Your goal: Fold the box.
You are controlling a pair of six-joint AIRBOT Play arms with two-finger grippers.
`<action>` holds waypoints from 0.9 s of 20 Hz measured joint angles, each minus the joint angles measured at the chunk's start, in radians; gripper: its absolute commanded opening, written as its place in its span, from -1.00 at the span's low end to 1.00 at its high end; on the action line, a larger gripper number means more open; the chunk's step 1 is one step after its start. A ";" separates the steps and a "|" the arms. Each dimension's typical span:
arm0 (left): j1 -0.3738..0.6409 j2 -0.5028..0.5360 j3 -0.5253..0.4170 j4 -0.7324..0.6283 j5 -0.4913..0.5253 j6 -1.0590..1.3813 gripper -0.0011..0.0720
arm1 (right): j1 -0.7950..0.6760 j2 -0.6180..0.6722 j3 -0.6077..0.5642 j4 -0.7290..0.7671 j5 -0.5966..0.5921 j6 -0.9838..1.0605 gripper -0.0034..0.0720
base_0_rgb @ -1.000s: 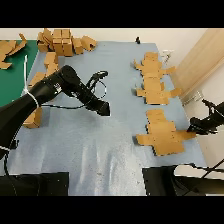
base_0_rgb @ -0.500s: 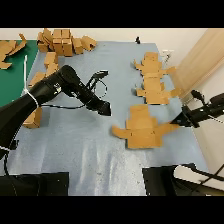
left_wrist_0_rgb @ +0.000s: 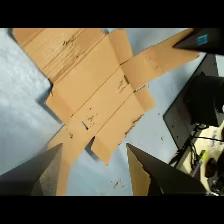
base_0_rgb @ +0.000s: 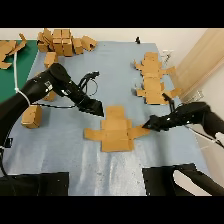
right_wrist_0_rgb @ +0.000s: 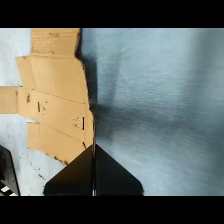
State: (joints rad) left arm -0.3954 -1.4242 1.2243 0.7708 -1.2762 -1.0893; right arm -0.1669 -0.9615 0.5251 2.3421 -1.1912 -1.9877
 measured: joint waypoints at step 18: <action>0.095 0.100 -0.130 -0.073 -0.039 0.000 0.65 | 0.156 -0.136 -0.087 0.118 0.101 -0.167 -0.91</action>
State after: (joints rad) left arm -0.3008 -1.3243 1.0943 0.6979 -1.3151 -1.0897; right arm -0.0109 -1.0973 0.4377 2.4603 -1.0901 -2.1544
